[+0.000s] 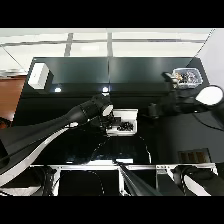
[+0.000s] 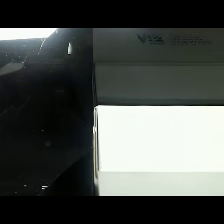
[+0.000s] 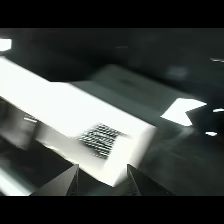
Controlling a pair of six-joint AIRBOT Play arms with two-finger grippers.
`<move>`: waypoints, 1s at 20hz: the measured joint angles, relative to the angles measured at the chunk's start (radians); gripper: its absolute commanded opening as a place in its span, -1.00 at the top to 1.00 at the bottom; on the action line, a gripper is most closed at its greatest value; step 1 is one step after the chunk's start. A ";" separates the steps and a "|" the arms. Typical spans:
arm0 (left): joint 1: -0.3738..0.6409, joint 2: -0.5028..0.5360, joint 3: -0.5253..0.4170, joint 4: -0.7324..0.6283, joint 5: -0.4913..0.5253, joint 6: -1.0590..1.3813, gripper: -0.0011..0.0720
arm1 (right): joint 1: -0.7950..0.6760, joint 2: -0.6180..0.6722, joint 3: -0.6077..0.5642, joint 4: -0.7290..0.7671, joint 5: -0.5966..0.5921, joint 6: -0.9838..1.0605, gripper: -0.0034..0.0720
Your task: Fold the box and place the chain.
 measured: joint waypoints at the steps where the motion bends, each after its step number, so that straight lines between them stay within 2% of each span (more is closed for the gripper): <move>1: 0.000 0.000 0.000 0.000 -0.002 0.000 0.90 | -0.034 0.027 -0.011 -0.055 0.017 -0.003 -0.05; 4: 0.000 0.000 0.000 0.000 -0.010 0.000 0.90 | -0.100 0.082 -0.058 -0.142 0.032 -0.011 -0.05; 9: 0.000 0.000 -0.001 0.000 -0.019 -0.003 0.89 | -0.135 0.110 -0.123 -0.158 -0.019 -0.015 -0.05; 10: 0.000 0.000 0.000 0.001 -0.018 -0.007 0.72 | -0.138 0.113 -0.129 -0.158 -0.026 -0.015 -0.05; 12: -0.004 0.002 0.004 0.005 -0.017 -0.014 -0.19 | -0.140 0.115 -0.136 -0.157 -0.035 -0.018 -0.05; 13: -0.009 0.009 0.008 0.010 -0.016 -0.016 -0.37 | -0.142 0.116 -0.138 -0.157 -0.039 -0.018 -0.05; 17: -0.040 0.081 0.019 0.099 -0.034 0.037 -0.37 | -0.143 0.117 -0.142 -0.150 -0.042 -0.021 -0.05; 20: -0.055 0.197 -0.023 0.201 -0.046 0.095 -0.37 | -0.144 0.117 -0.142 -0.146 -0.043 -0.021 -0.05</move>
